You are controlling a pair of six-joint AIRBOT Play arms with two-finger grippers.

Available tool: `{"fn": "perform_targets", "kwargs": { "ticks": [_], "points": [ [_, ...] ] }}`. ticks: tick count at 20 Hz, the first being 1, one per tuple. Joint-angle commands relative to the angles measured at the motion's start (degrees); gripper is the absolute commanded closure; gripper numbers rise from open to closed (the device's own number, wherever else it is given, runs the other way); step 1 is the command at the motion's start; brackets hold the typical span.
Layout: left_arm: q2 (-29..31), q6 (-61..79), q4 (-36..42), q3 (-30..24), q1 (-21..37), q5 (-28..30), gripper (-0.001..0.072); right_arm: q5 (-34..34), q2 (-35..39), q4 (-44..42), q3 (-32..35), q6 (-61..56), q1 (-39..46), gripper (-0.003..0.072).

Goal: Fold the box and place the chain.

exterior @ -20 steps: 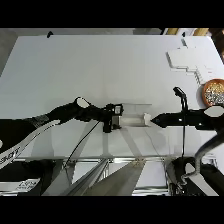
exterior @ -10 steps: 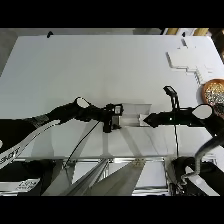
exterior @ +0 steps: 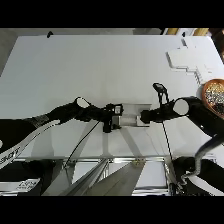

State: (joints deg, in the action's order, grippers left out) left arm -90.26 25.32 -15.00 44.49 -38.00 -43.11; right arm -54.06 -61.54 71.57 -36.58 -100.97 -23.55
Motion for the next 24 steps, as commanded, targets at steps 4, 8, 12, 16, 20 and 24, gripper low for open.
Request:
{"fn": "perform_targets", "kwargs": {
  "ticks": [4, 8, 12, 16, 20, 24],
  "points": [
    [0.0, 0.0, 0.0, 0.0, 0.0, 0.0, 0.0435, -3.2, -5.9, 11.3, -3.5, -15.8, -6.8, 0.0347],
    [0.0, 0.0, 0.0, 0.0, 0.0, 0.0, 0.0435, -3.4, -9.5, 13.9, -5.8, -19.1, -9.7, 0.0351],
    [0.0, 0.0, 0.0, 0.0, 0.0, 0.0, 0.0435, -3.4, -11.3, 14.0, -6.5, -20.6, -10.1, 0.0416],
    [0.0, 0.0, 0.0, 0.0, 0.0, 0.0, 0.0435, -3.8, -11.9, 13.9, -6.5, -20.6, -10.1, 0.0559],
    [0.0, 0.0, 0.0, 0.0, 0.0, 0.0, 0.0435, -3.8, -11.9, 13.9, -6.5, -20.6, -10.1, 0.0675],
    [0.0, 0.0, 0.0, 0.0, 0.0, 0.0, 0.0435, -3.8, -11.9, 14.0, -6.5, -20.5, -10.1, 0.0578]
  ]
}}
